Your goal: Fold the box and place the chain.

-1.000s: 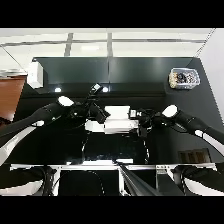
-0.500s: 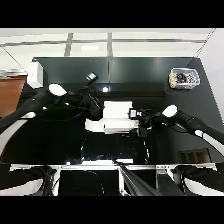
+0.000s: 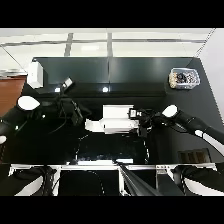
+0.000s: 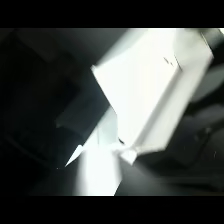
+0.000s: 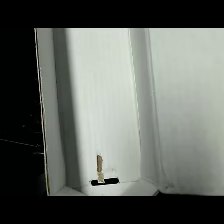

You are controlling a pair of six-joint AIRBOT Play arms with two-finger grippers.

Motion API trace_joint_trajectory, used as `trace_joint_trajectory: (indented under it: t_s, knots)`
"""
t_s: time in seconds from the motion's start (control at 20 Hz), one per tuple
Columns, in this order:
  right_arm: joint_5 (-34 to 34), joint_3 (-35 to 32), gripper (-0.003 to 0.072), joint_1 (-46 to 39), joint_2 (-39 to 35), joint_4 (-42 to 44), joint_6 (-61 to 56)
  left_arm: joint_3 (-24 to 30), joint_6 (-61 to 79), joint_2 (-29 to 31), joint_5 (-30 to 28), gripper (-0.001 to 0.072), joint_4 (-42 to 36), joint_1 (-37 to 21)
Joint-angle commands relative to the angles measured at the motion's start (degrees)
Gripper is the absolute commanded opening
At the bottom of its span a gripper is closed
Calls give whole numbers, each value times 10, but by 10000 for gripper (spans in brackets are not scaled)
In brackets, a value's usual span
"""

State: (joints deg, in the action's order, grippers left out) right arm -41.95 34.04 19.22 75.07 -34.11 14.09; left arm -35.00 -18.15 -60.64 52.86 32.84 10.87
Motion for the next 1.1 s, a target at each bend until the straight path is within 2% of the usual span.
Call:
trace_joint_trajectory:
  t_s: [0.0, 0.15, 0.2, 0.4, 0.55, 0.65, 0.7, 0.75, 0.9, 0.95, 1.0, 1.05]
  knots:
    - [0, 1, 443, 1, 0, 0, 0, 53, 158, 8, -16, 717, -13, 7]
    - [0, 1, 443, 1, 0, 0, 0, 51, 284, -9, -64, 716, 70, 54]
    - [0, 1, 443, 1, 0, 0, 0, 49, 299, -18, -82, 714, 75, 64]
    - [0, 1, 443, 1, 0, 0, -1, 23, 334, -70, -83, 710, 63, 95]
    - [0, 1, 443, 1, 0, 0, -1, 5, 334, -91, -82, 706, 26, 118]
    - [0, 1, 443, 1, 0, 0, -1, 2, 334, -104, -83, 676, 22, 132]
    - [0, 1, 443, 1, 0, 0, -1, 2, 334, -108, -88, 651, 22, 137]
    - [0, 1, 443, 1, 0, 0, -1, 2, 334, -109, -91, 532, 22, 142]
    - [0, 1, 443, 1, 0, 0, -1, 2, 331, -113, -101, 335, 20, 153]
    - [0, 1, 443, 1, 0, 0, -1, 2, 330, -114, -106, 330, 11, 155]
    - [0, 1, 443, 1, 0, 0, -1, 2, 329, -115, -107, 264, -3, 155]
    - [0, 1, 443, 1, 0, 0, -1, 2, 329, -115, -107, 238, -12, 155]
